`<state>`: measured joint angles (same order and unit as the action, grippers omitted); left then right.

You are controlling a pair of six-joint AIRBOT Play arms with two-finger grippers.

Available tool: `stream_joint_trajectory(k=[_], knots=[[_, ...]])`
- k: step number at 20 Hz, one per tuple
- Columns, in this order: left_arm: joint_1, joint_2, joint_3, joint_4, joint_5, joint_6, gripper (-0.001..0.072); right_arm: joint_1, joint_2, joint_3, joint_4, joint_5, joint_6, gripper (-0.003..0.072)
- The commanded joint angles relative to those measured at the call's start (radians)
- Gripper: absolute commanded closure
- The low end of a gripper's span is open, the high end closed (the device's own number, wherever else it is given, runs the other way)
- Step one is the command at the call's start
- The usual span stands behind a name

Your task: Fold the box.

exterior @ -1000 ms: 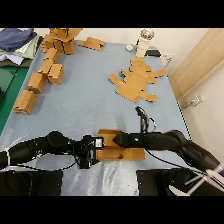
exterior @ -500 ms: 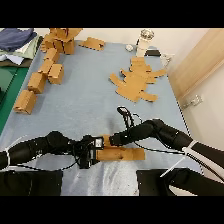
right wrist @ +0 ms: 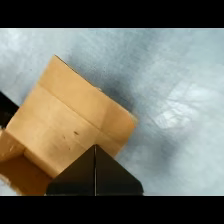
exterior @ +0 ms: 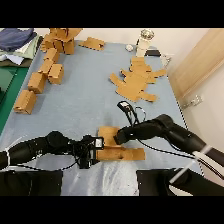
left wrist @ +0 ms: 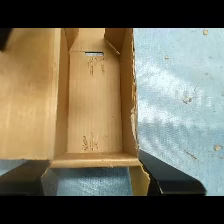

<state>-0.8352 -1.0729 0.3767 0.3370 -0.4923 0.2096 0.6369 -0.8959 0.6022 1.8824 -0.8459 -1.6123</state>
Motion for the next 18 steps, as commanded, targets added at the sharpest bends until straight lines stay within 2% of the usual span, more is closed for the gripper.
stream_joint_trajectory(k=[1,2,4,5,6,7,10,12,15,18], knots=[[0.000,0.000,0.001,0.000,0.021,0.000,0.0185,0.001,0.185,0.004,-0.101,-0.184,0.026,0.0684],[0.000,0.000,0.001,0.000,0.019,0.000,0.0185,0.002,0.243,-0.008,-0.085,-0.243,0.024,0.0684],[0.000,0.000,0.001,0.000,0.020,0.000,0.0185,0.021,0.330,-0.050,0.003,-0.384,-0.113,0.0680],[0.000,0.000,0.001,0.000,0.020,0.000,0.0185,0.035,0.349,-0.076,0.037,-0.439,-0.183,0.0555],[0.000,0.000,0.001,0.000,0.020,0.000,0.0185,0.051,0.355,-0.104,0.024,-0.457,-0.242,0.0293],[0.000,0.000,0.001,0.000,0.020,0.000,0.0186,0.058,0.353,-0.126,-0.006,-0.445,-0.316,0.0102],[0.000,0.000,0.001,0.000,0.020,0.000,0.0185,0.059,0.292,-0.150,-0.101,-0.278,-0.448,0.0100],[0.000,0.000,0.001,0.000,0.020,0.000,0.0185,0.060,0.233,-0.150,-0.093,-0.168,-0.554,0.0101],[0.000,0.000,0.001,0.000,0.019,0.000,0.0185,0.060,0.152,-0.150,-0.076,-0.065,-0.718,0.0115],[0.000,0.000,0.001,0.000,0.020,0.000,0.0185,0.074,0.111,-0.150,-0.029,0.004,-0.791,0.0141]])
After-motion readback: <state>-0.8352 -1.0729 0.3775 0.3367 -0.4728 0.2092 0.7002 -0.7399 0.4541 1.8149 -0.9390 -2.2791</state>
